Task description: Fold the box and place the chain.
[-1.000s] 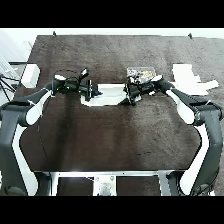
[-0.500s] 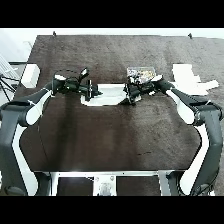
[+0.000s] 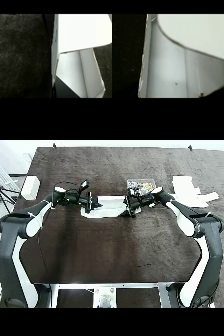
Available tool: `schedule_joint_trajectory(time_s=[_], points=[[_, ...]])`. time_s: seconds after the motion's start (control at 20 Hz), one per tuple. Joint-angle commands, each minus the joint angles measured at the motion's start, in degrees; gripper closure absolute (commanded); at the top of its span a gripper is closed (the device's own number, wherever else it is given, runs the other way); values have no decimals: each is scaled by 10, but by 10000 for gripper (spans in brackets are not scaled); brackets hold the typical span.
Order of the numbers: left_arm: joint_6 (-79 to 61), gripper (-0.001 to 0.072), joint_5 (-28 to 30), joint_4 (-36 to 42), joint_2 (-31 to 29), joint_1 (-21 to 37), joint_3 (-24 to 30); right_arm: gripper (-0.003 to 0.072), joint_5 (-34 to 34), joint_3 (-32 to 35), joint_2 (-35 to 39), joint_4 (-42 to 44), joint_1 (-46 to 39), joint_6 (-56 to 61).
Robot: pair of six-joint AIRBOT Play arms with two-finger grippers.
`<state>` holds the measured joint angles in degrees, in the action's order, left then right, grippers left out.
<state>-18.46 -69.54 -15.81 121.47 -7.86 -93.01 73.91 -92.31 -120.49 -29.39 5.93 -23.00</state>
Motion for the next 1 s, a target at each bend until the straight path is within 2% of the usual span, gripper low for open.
schedule_joint_trajectory(time_s=[0.0,0.5,0.55,0.6,0.95], points=[[0,689,0,0,0,0,0,105,0,0,0,0,1,0],[0,676,-2,0,0,0,0,105,0,0,0,0,1,0],[0,442,-2,0,0,0,0,105,0,0,0,0,1,0],[0,305,-2,0,0,0,0,105,0,0,0,0,1,0],[0,291,-21,0,-18,13,-3,105,0,0,0,0,1,0]])
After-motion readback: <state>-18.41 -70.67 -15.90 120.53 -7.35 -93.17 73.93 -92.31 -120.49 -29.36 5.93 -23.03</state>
